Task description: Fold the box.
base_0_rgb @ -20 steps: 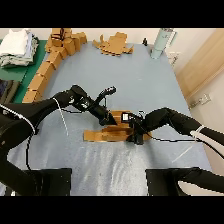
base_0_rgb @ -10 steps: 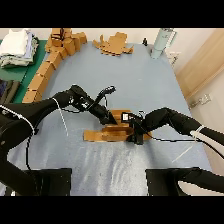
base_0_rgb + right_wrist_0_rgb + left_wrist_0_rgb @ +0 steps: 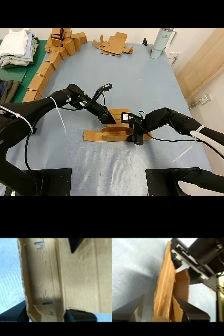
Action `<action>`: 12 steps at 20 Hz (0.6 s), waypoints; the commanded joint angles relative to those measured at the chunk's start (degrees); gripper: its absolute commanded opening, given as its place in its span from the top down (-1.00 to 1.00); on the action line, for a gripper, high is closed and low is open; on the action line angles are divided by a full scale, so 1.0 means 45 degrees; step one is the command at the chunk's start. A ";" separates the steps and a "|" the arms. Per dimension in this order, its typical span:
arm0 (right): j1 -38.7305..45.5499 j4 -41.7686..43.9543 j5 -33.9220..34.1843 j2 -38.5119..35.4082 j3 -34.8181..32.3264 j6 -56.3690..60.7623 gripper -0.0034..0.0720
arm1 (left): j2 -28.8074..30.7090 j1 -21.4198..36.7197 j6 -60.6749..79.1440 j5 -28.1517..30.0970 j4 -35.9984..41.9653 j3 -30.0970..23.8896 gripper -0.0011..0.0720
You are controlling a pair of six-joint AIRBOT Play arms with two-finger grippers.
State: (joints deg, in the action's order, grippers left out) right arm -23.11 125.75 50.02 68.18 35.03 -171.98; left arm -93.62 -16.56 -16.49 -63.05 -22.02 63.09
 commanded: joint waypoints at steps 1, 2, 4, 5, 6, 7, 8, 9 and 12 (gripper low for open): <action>0.0005 -0.0005 -0.0005 -0.0010 0.0005 -0.0005 -0.34 | 0.0447 0.0685 -0.1622 -0.0369 -0.0986 0.0015 -0.48; 0.0005 -0.0005 -0.0005 -0.0010 0.0005 -0.0005 -0.34 | 0.0665 0.0981 -0.2336 -0.0627 -0.1506 0.0015 -0.48; 0.0005 -0.0005 -0.0005 -0.0010 0.0005 -0.0005 -0.34 | 0.1010 0.1530 -0.3633 -0.1545 -0.2021 0.0015 -0.42; 0.0005 -0.0005 -0.0005 -0.0010 0.0005 -0.0005 -0.34 | 0.1117 0.1797 -0.4362 -0.2302 -0.2059 0.0015 0.57; 0.0005 -0.0005 -0.0005 -0.0010 0.0005 -0.0005 -0.34 | 0.1175 0.2001 -0.4546 -0.3113 -0.2064 0.0015 0.94; 0.0005 -0.0005 -0.0005 -0.0010 0.0005 -0.0005 -0.34 | 0.1205 0.2152 -0.4629 -0.3871 -0.2089 0.0010 0.94; 0.0005 -0.0005 -0.0005 -0.0010 0.0005 -0.0005 -0.34 | 0.1224 0.2195 -0.5032 -0.4459 -0.2103 0.0005 0.94; 0.0005 -0.0005 -0.0005 -0.0010 0.0005 -0.0005 -0.34 | 0.1224 0.2147 -0.5595 -0.4979 -0.2142 -0.0019 0.94; 0.0005 -0.0005 -0.0005 -0.0010 0.0005 -0.0005 -0.34 | 0.1224 0.1190 -0.7436 -0.5605 -0.1870 -0.0291 0.94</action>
